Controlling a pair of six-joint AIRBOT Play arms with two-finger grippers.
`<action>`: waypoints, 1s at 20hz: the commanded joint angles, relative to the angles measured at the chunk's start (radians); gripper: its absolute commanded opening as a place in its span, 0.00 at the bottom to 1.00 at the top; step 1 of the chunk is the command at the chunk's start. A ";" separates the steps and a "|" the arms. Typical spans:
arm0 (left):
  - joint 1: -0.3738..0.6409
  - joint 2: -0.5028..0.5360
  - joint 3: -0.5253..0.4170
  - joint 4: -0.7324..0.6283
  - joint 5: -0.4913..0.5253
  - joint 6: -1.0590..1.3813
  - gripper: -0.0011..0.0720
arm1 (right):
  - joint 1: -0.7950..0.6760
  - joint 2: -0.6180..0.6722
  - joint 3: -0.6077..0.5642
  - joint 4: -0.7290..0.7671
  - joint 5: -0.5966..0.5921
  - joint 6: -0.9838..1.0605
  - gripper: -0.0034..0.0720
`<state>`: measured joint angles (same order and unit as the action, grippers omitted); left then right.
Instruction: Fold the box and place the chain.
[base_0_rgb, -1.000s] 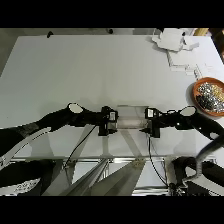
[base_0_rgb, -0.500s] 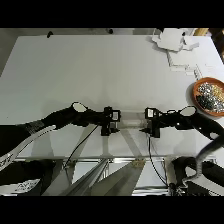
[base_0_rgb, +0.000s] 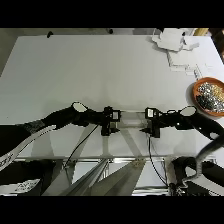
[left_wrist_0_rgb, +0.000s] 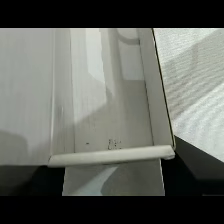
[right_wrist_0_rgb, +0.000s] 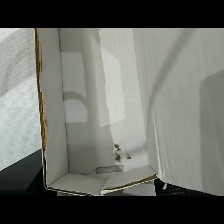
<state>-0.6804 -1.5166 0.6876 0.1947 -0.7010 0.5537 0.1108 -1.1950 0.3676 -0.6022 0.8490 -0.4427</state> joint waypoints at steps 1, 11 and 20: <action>-0.001 0.000 0.001 0.000 0.001 0.000 0.55 | 0.000 0.000 0.000 0.000 0.000 0.000 0.65; -0.001 0.000 0.001 0.000 0.002 0.000 0.55 | 0.000 0.001 0.000 -0.003 0.064 -0.038 0.65; -0.001 0.000 0.001 0.000 0.001 0.000 0.55 | 0.000 0.182 0.000 -0.263 0.058 0.312 0.95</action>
